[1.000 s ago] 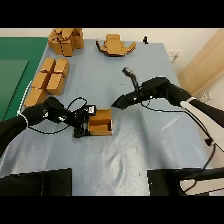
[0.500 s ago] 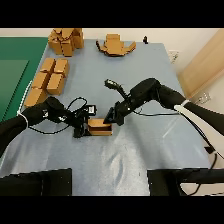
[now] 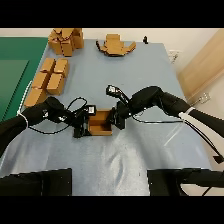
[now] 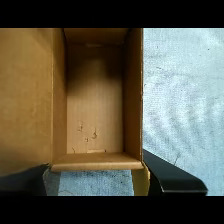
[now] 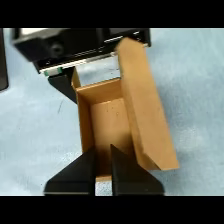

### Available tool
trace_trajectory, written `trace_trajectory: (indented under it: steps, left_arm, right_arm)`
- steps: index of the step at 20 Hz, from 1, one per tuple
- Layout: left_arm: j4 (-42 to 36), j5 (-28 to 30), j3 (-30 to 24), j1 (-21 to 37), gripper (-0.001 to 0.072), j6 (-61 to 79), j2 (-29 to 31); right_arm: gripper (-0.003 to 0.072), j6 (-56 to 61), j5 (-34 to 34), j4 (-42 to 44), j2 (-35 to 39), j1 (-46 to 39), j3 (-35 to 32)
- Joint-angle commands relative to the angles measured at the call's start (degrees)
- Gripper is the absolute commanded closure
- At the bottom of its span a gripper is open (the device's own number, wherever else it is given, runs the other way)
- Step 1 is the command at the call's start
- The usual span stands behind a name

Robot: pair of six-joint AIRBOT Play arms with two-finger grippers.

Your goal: Fold the box.

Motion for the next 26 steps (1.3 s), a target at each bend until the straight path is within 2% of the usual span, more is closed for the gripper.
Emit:
trace_trajectory:
  steps: [1, 5, 8, 10, 12, 14, 16, 22, 26]
  left_arm:
    - [-0.02, -0.11, -0.02, 0.02, 0.0415, -0.07, 0.0]
    - [-0.02, -0.07, -0.02, 0.04, 0.0415, -0.07, 0.0]
    - [-0.02, -0.07, -0.02, 0.04, 0.0415, -0.04, 0.0]
    - [-0.02, -0.02, -0.02, 0.02, 0.0415, -0.04, 0.0]
    - [-0.02, 0.09, -0.02, 0.02, 0.0415, -0.04, 0.0]
    - [-0.02, 0.11, -0.02, 0.04, 0.0415, -0.04, 0.0]
    - [0.0, 0.15, -0.02, 0.04, 0.0415, -0.04, 0.0]
    - [-0.02, 0.11, -0.02, 0.04, 0.0415, -0.04, 0.0]
    - [-0.02, 0.13, -0.02, 0.04, 0.0415, -0.04, 0.0]
  right_arm:
    - [0.0683, -2.32, -3.28, 1.62, 2.8, 0.07, 0.31]
    - [0.0685, 1.66, 4.63, 4.57, 8.07, -3.54, 0.31]
    - [0.0687, 9.42, 14.8, 5.03, 6.08, -6.43, 0.44]
    - [0.0688, 15.87, 11.37, 4.81, 0.39, -8.66, 2.71]
    - [0.0688, 18.47, 3.3, 4.83, -6.58, -9.66, 6.43]
    - [0.0686, 17.77, -4.11, 4.98, -11.61, -8.85, 9.9]
    - [0.0687, 13.14, -10.91, 5.05, -13.2, -6.58, 12.22]
    - [0.0688, 10.1, -13.81, 0.87, -6.29, -0.66, 10.64]
    - [0.0687, 8.13, -9.18, -1.62, -5.09, -0.59, 5.18]
